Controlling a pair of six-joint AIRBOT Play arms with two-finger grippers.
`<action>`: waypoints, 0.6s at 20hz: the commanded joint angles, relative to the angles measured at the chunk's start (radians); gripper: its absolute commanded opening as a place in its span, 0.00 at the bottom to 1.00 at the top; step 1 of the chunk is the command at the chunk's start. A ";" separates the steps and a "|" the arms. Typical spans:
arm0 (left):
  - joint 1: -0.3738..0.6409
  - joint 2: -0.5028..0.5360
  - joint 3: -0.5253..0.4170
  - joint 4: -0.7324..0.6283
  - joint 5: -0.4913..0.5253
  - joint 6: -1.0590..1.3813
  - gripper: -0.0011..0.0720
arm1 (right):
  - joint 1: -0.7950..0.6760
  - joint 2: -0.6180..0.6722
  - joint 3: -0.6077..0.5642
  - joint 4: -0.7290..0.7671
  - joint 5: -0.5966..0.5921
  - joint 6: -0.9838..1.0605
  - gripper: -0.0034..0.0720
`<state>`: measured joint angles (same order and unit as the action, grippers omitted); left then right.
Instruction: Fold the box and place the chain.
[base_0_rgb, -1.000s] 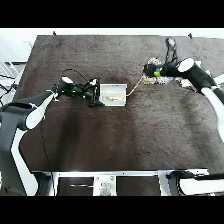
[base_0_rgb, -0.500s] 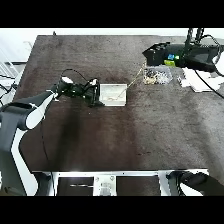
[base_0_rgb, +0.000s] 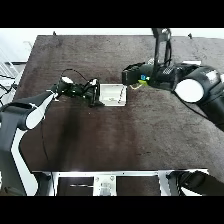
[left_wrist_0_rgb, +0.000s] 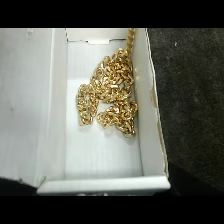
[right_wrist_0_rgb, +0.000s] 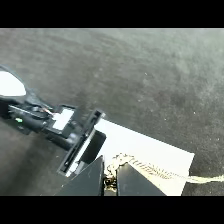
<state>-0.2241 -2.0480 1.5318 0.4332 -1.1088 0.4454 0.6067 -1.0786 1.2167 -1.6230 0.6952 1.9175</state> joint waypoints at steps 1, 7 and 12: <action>0.000 -0.001 0.000 0.000 0.000 0.000 0.69 | 0.015 -0.023 -0.038 -0.084 -0.090 0.092 0.06; 0.000 -0.001 0.000 0.000 0.000 0.000 0.69 | 0.013 -0.024 -0.032 -0.119 -0.186 0.167 0.06; 0.000 -0.001 0.000 0.000 0.000 0.000 0.69 | 0.007 -0.047 -0.032 -0.188 -0.209 0.273 0.06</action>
<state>-0.2241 -2.0480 1.5318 0.4335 -1.1088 0.4458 0.6174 -1.1133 1.1843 -1.7596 0.5175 2.1159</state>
